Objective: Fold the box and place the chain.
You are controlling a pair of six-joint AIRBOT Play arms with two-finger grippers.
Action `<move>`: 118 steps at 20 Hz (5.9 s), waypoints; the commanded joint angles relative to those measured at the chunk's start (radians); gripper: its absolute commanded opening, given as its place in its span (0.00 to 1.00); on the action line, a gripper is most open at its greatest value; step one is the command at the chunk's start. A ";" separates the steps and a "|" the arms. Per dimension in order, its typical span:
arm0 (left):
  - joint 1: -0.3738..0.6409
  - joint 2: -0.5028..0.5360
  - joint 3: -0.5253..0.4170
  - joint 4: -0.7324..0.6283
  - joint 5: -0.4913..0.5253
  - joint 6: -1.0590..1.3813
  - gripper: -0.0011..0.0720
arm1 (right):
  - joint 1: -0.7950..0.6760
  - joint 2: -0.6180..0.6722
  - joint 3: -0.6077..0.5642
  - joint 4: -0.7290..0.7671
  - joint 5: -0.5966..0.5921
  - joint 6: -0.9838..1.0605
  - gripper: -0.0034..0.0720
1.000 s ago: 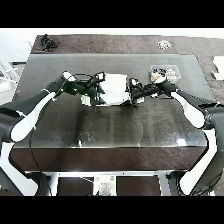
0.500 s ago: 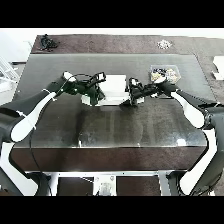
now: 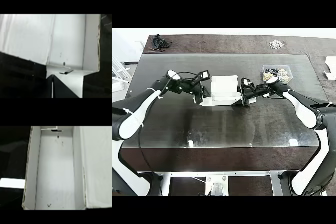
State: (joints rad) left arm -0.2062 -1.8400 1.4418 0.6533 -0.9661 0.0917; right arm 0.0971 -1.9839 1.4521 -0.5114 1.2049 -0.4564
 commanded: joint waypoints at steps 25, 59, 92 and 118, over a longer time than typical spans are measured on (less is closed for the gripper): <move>0.310 0.191 -0.251 -0.104 -0.180 -0.900 0.04 | 0.000 0.000 0.000 0.000 0.001 0.000 0.81; 0.073 0.109 -0.261 -0.358 -0.003 -1.027 0.44 | 0.001 0.000 0.000 0.000 0.001 0.000 0.81; -0.012 0.109 -0.137 -0.105 0.019 -1.371 0.89 | 0.001 0.000 0.000 0.000 0.001 0.000 0.81; -0.084 0.059 -0.013 0.110 -0.056 -1.560 0.63 | 0.001 0.000 0.000 0.000 0.000 0.000 0.81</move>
State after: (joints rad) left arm -0.2882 -1.7786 1.4170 0.7303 -1.0164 -1.4387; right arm 0.0971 -1.9839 1.4521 -0.5110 1.2045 -0.4568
